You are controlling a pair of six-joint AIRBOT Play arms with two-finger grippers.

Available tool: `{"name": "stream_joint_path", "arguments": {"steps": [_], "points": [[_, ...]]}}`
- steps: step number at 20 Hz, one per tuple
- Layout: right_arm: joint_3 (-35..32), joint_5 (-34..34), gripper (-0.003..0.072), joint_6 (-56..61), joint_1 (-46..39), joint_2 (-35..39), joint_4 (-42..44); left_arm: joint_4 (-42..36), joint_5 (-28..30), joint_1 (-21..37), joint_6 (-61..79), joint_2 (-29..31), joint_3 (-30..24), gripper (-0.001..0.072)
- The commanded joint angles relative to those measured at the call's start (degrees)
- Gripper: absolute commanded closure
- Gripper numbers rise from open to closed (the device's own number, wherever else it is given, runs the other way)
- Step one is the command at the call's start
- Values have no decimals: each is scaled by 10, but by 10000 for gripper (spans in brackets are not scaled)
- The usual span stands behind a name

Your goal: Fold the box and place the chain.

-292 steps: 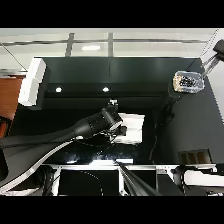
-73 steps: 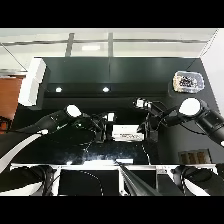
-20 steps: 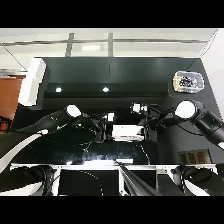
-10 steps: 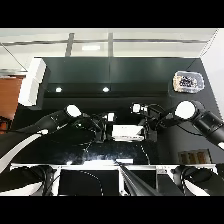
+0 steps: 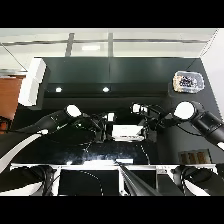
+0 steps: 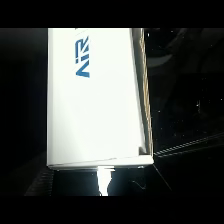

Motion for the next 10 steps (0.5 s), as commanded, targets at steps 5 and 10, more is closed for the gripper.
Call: {"name": "stream_joint_path", "arguments": {"steps": [5, 10], "points": [[-6, 5, 268, 0, 0, 0, 0, 0, 0, 0, 0, 0, 0, 355], [-9, 4, 268, 0, 14, 0, 0, 0, 0, 0, 0, 0, 0, 355]]}}
